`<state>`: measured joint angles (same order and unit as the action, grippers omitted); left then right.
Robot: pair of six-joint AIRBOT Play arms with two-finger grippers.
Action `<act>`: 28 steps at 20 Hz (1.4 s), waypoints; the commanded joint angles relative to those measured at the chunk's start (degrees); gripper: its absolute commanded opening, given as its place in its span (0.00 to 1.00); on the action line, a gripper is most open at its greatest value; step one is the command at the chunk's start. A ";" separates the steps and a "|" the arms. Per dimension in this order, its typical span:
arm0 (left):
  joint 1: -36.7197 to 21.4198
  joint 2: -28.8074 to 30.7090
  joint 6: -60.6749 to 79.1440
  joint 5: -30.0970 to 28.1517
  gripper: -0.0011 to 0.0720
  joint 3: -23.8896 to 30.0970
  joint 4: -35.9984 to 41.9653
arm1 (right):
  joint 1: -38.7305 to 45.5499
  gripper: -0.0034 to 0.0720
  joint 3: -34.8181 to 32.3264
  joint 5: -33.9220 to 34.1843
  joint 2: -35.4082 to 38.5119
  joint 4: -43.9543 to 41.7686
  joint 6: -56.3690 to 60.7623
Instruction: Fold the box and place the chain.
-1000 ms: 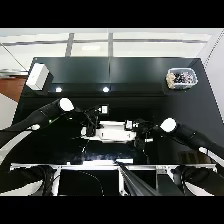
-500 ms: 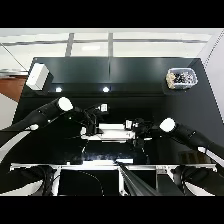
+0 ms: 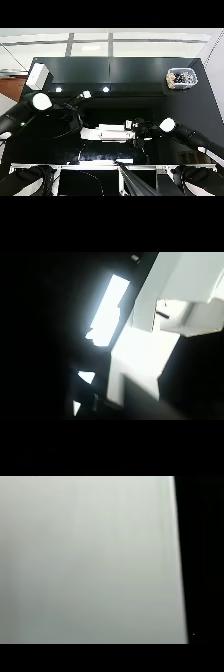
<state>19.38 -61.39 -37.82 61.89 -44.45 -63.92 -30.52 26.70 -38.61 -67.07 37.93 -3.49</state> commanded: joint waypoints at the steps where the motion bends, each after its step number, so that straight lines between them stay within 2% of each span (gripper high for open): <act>1: -2.73 2.84 -11.34 12.15 0.05 0.17 -0.55 | 0.00 0.76 -0.04 0.24 -0.02 0.02 0.02; 3: -2.56 2.84 -11.41 15.76 0.05 2.38 8.39 | 0.00 0.76 -0.04 0.35 -0.02 0.02 0.00; 4: -2.21 2.84 -9.40 14.10 0.05 4.28 14.75 | 0.00 0.76 -0.04 0.33 -0.02 0.02 0.02; 8: 0.13 2.82 7.06 -8.39 0.05 13.88 50.29 | 0.00 0.76 -0.04 0.31 -0.02 0.02 0.02; 10: 0.90 2.45 13.94 -15.06 0.05 14.84 58.86 | -0.02 0.76 -0.04 0.31 -0.02 0.02 0.02; 12: 1.66 1.25 14.53 -19.69 0.05 14.82 59.82 | 0.00 0.76 -0.04 0.33 -0.02 0.02 0.02; 16: 2.71 -2.51 15.39 -21.46 0.05 14.84 59.01 | 0.00 0.76 -0.04 0.31 -0.02 0.02 0.02; 19: 4.59 -5.90 15.39 -24.83 0.05 14.73 53.02 | 0.00 0.76 -0.04 0.33 -0.02 0.02 0.02; 22: 4.85 -8.37 13.51 -24.87 0.05 13.57 45.11 | 0.00 0.76 -0.04 0.33 -0.02 0.02 0.02; 25: 4.85 -8.94 12.61 -24.61 0.05 11.50 44.35 | 0.00 0.76 -0.04 0.33 -0.02 0.00 0.02; 27: 3.78 -8.94 12.61 -22.05 0.05 9.66 40.41 | 0.00 0.76 -0.04 0.33 -0.02 0.00 0.04; 28: 2.36 -8.90 12.04 -18.12 0.05 7.89 35.45 | 0.00 0.76 -0.04 0.31 -0.02 0.00 0.02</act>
<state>23.29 -69.87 -24.84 38.98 -33.78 -20.43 -30.52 26.70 -38.26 -67.09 37.95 -3.46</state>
